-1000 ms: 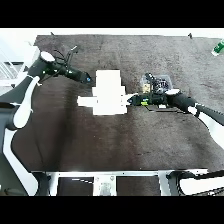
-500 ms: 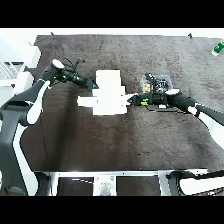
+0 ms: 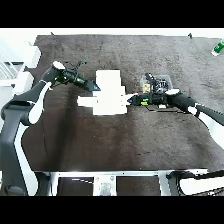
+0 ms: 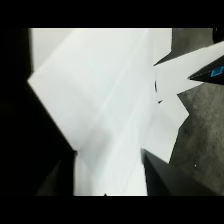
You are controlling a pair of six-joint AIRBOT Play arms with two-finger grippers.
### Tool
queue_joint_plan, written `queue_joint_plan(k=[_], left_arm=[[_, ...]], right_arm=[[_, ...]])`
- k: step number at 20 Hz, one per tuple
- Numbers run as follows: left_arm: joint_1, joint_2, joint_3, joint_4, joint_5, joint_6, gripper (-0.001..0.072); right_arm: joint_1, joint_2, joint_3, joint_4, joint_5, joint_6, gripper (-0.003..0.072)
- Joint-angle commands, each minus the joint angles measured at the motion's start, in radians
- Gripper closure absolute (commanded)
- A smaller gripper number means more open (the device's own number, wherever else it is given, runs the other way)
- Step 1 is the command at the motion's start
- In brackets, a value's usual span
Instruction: Fold the box and place the chain.
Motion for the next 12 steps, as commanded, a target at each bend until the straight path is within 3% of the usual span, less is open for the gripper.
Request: queue_joint_plan(k=[1, 12], left_arm=[[0.000, -0.004, 0.001, -0.016, -0.006, 0.009, 0.0261], [0.000, -0.004, 0.021, -0.005, -0.002, 0.005, 0.0266]], right_arm=[[0.001, -0.001, 0.000, 0.000, 0.000, 0.001, 0.0676], [0.001, -0.001, 0.000, 0.000, 0.002, 0.001, 0.0676]])
